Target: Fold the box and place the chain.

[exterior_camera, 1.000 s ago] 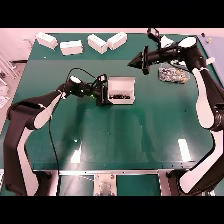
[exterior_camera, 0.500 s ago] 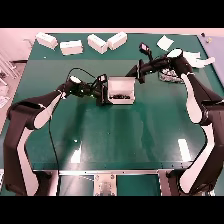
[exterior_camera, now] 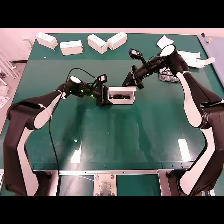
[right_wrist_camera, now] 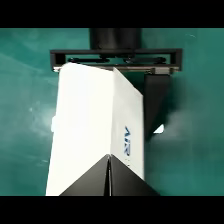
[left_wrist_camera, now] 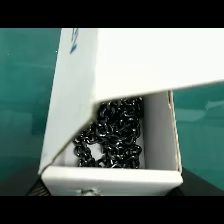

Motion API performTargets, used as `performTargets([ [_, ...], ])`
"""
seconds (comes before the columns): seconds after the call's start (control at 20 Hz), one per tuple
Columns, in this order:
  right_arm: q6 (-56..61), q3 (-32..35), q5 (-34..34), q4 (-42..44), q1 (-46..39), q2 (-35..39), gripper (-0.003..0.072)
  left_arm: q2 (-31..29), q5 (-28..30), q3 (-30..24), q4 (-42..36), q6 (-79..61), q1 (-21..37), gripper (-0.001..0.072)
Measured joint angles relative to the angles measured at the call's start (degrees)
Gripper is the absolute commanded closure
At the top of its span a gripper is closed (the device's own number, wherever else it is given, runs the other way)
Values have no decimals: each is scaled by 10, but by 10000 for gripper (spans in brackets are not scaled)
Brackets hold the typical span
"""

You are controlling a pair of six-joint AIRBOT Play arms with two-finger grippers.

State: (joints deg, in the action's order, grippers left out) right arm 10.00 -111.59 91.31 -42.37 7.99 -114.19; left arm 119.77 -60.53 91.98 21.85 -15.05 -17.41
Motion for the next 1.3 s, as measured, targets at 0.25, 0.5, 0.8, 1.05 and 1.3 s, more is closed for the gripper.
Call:
performTargets([
  [0.25,13,29,14,-25,16,5,683,0,0,0,0,0,0,148],
  [0.5,18,67,4,-49,16,33,683,0,0,0,0,0,0,148],
  [0.8,5,140,-77,-65,15,76,677,0,1,0,0,1,0,147],
  [1.05,0,153,-106,-66,15,92,367,0,1,0,0,0,0,147],
  [1.3,0,154,-86,-58,14,99,305,0,0,0,0,0,0,147],
])
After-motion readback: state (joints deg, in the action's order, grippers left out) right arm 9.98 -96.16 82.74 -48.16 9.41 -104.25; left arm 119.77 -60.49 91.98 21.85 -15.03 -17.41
